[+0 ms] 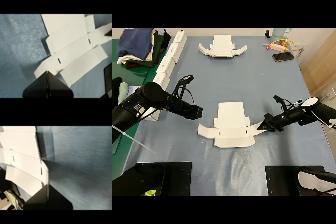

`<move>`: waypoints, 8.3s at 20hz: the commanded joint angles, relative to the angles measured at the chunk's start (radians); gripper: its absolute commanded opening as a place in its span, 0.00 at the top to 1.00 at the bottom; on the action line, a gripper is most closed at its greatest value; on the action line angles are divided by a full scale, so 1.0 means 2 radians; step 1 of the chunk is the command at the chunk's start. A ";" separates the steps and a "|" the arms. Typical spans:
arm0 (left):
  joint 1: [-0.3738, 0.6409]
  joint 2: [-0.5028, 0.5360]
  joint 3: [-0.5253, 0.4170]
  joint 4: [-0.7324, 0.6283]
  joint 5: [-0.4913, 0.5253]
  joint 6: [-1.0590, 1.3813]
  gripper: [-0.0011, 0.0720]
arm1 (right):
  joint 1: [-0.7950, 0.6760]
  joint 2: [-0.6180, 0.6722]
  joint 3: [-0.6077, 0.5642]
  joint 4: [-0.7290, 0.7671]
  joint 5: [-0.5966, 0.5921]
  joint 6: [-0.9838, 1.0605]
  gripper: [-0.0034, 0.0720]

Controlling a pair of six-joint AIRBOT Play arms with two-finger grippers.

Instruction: Fold the box.

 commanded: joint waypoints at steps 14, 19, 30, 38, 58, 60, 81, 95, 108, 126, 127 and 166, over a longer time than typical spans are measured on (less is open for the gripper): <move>0.075 -0.168 0.006 -0.181 0.030 0.192 0.44 | 0.139 0.148 -0.108 0.026 -0.207 -0.052 0.96; 0.075 -0.247 0.038 -0.265 0.003 0.290 0.44 | 0.140 0.148 -0.108 0.026 -0.207 -0.053 0.96; 0.043 -0.278 0.061 -0.263 -0.073 0.382 0.75 | 0.139 0.148 -0.108 0.025 -0.209 -0.062 0.96; 0.041 -0.277 0.062 -0.264 -0.091 0.404 0.97 | 0.139 0.149 -0.107 0.027 -0.211 -0.061 0.94; -0.093 -0.080 -0.066 -0.337 0.212 0.787 0.97 | 0.043 0.162 0.067 -0.118 -0.248 0.128 0.56; -0.106 -0.061 -0.097 -0.407 0.241 0.858 0.97 | 0.043 0.161 0.067 -0.118 -0.250 0.128 0.56; -0.173 -0.026 -0.193 -0.533 0.325 1.057 0.97 | 0.129 0.117 0.062 -0.116 -0.130 0.136 0.95; -0.133 -0.034 -0.167 -0.525 0.209 1.021 0.97 | 0.158 0.142 0.007 -0.143 -0.241 0.184 0.95; -0.101 -0.091 -0.150 -0.435 0.145 1.005 0.97 | 0.157 0.145 0.007 -0.150 -0.271 0.188 0.95; -0.109 -0.099 -0.135 -0.516 0.197 1.129 0.97 | 0.157 0.145 0.007 -0.150 -0.291 0.188 0.95; -0.109 -0.103 -0.136 -0.516 0.197 1.128 0.97 | 0.157 0.145 0.007 -0.150 -0.291 0.188 0.95; -0.109 -0.110 -0.162 -0.514 0.157 1.042 0.97 | 0.201 0.258 0.006 -0.213 0.033 0.264 0.95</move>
